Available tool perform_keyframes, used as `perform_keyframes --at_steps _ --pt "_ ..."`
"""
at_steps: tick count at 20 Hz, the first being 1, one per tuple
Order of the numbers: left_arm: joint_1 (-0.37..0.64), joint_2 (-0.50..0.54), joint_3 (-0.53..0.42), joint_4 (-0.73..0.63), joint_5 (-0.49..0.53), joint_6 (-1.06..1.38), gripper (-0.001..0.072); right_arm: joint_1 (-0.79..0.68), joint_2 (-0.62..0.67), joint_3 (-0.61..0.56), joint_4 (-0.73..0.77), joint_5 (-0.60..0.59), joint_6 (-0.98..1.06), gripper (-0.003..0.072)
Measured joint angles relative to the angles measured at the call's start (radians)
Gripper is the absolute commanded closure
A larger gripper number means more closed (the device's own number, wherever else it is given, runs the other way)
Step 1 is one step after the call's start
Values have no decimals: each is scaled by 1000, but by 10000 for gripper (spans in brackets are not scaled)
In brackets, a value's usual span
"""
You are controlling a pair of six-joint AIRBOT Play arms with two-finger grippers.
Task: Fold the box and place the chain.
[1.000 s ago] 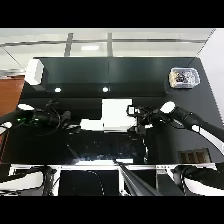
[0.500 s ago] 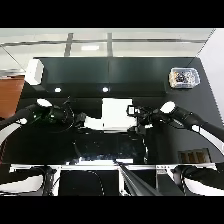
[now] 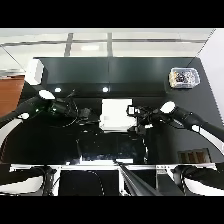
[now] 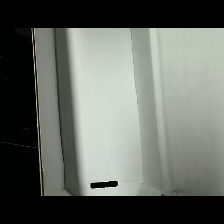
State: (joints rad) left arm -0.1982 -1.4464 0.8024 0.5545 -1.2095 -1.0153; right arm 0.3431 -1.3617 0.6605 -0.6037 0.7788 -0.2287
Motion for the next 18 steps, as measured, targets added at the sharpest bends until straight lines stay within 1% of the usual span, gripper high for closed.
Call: perform_keyframes --at_steps 3,5,6,7,12,18 --pt "-70 0 53 76 52 -111 11 0 0 0 0 0 0 519" --pt "-122 0 93 140 88 -196 33 0 0 0 0 0 0 518" --pt "-145 0 111 172 105 -236 93 0 0 0 0 0 0 518" --pt "-168 0 128 209 113 -279 111 0 0 0 0 0 0 518" --pt "-276 -1 185 384 157 -491 117 0 0 0 0 0 0 518" --pt "-397 -37 256 632 143 -753 117 0 0 0 0 0 0 518"
